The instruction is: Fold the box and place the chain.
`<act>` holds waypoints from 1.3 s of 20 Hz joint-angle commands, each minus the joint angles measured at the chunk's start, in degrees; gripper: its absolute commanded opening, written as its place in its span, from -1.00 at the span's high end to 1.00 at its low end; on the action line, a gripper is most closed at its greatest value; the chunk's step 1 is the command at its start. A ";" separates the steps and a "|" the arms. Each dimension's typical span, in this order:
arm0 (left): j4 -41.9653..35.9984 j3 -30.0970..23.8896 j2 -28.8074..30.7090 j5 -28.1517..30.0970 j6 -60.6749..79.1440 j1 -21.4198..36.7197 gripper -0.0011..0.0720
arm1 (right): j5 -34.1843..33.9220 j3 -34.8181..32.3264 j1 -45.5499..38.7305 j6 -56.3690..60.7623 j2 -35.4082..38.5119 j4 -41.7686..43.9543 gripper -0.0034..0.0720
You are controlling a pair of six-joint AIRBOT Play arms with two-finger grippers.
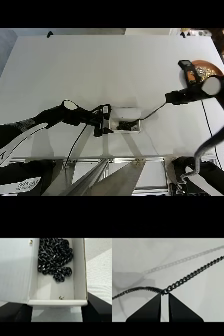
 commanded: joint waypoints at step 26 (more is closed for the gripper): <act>0.02 0.02 0.04 -0.37 0.02 0.02 0.78 | -9.53 0.00 37.59 10.27 13.79 9.84 0.87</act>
